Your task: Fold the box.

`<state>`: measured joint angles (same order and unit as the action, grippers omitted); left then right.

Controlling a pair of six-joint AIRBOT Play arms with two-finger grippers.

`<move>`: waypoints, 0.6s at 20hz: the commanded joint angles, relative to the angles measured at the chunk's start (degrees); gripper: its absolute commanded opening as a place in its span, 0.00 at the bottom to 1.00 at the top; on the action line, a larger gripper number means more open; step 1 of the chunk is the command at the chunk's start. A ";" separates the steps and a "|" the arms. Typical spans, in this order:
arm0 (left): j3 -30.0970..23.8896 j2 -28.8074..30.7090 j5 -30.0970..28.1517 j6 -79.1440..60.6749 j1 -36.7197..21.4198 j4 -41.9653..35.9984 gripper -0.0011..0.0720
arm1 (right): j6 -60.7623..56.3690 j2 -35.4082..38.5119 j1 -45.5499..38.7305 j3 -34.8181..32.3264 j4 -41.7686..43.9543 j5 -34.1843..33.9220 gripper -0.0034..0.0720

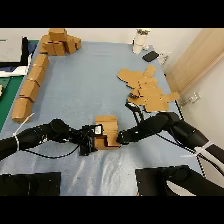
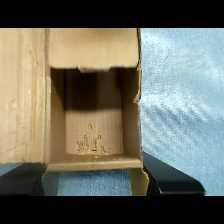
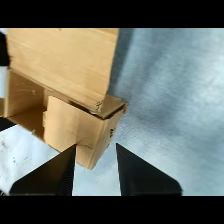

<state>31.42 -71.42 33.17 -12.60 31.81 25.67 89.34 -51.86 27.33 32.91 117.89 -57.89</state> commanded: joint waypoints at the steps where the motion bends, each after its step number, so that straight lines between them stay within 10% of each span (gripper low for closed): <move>1: 0.07 -0.02 0.00 0.00 0.00 0.00 0.56 | -21.29 -3.63 8.02 4.63 -15.43 0.02 0.57; 12: 0.07 -0.02 -0.02 0.00 0.00 0.00 0.57 | -59.41 -19.87 27.85 17.33 -34.82 -12.22 0.57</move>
<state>31.42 -71.42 33.17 -12.60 31.81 25.67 37.08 -67.46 52.66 47.92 87.29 -65.28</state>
